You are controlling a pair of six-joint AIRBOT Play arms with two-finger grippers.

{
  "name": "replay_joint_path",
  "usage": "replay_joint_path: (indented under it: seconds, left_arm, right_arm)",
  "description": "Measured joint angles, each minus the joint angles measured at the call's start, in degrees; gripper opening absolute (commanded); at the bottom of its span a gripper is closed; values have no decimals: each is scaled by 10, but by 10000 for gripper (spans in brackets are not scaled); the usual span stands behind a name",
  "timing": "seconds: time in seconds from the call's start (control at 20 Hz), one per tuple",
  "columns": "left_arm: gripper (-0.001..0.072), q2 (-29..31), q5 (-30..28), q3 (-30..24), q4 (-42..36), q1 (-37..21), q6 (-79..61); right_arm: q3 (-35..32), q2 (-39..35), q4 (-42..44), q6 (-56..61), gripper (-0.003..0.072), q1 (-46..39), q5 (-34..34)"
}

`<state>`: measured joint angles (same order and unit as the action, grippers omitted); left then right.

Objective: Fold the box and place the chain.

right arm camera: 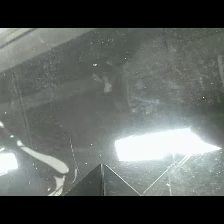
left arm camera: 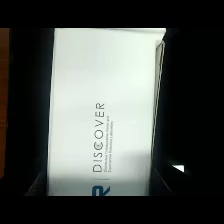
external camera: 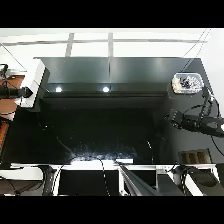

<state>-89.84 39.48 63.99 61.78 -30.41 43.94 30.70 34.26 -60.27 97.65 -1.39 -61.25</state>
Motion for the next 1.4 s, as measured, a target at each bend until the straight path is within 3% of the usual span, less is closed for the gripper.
replay_joint_path:
  seconds: [0.05,0.4,0.7,0.75,0.8,0.85,0.9,0.95,1.0,1.1,1.25,1.4]
  left_arm:
    - [715,0,-3,0,0,0,0]
    - [715,22,-2,1,1,4,2]
    - [702,111,14,2,1,4,12]
    - [666,130,18,2,-2,4,21]
    - [557,150,24,2,-9,6,31]
    - [354,167,35,2,-18,11,38]
    - [196,184,50,2,-24,22,43]
    - [84,199,62,2,-31,38,46]
    - [26,214,71,2,-36,61,52]
    - [24,238,91,5,-44,125,56]
    - [24,263,117,11,-36,252,109]
    - [25,285,143,5,25,373,234]
  right_arm:
    - [0,0,0,1,23,0,0]
    - [0,0,0,3,23,0,0]
    - [0,0,0,-6,23,0,11]
    - [0,0,0,-14,23,0,20]
    - [0,0,0,-20,23,0,33]
    - [0,0,0,-30,22,0,49]
    - [2,1,-1,-43,23,0,66]
    - [10,5,-6,-57,23,0,82]
    - [30,14,-16,-69,22,0,92]
    - [100,47,-44,-85,22,2,85]
    - [229,104,-123,-96,22,20,21]
    - [285,130,-223,-67,21,44,-59]
